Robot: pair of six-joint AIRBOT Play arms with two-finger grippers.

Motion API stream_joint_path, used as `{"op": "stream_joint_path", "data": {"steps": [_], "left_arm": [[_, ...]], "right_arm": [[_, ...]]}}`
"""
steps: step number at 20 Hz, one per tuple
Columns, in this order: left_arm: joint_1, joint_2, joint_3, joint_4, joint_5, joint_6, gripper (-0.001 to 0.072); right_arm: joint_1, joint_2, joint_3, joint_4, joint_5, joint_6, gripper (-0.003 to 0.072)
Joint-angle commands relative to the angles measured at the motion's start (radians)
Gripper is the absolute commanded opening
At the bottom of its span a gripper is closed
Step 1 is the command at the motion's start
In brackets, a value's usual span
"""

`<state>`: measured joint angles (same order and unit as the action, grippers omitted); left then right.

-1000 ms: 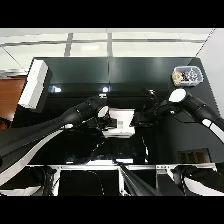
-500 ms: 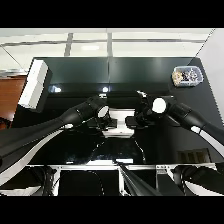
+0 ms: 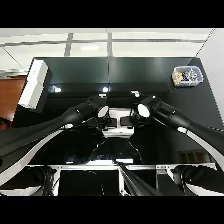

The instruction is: Fold the box and place the chain.

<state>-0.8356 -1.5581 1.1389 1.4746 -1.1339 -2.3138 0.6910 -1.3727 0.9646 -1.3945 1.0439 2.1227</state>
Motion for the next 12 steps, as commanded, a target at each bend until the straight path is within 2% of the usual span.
{"op": "stream_joint_path", "data": {"steps": [1,5,7,8,10,11,12], "left_arm": [[0.001,0.000,0.001,0.002,0.000,-0.001,0.0029],[0.001,0.000,0.001,0.002,0.000,-0.001,0.0029],[0.001,0.000,0.001,0.002,0.000,-0.001,0.0030],[0.001,0.000,0.001,0.002,0.000,-0.001,0.0029],[0.001,0.000,0.001,0.002,0.000,-0.001,0.0030],[0.001,0.000,0.001,0.002,0.000,-0.001,0.0029],[0.001,0.000,0.001,0.002,0.000,-0.001,0.0029]], "right_arm": [[0.024,-0.037,0.025,-0.043,0.050,0.092,0.0271],[0.024,-0.039,0.025,-0.050,0.063,0.092,0.0255],[0.024,-0.039,0.025,-0.050,0.063,0.092,0.0024],[0.024,-0.039,0.025,-0.050,0.063,0.092,0.0017],[0.024,-0.039,0.025,-0.050,0.065,0.092,0.0018],[0.023,-0.039,0.026,-0.047,0.072,0.092,0.0052],[0.023,-0.039,0.027,-0.046,0.079,0.092,0.0249]]}}
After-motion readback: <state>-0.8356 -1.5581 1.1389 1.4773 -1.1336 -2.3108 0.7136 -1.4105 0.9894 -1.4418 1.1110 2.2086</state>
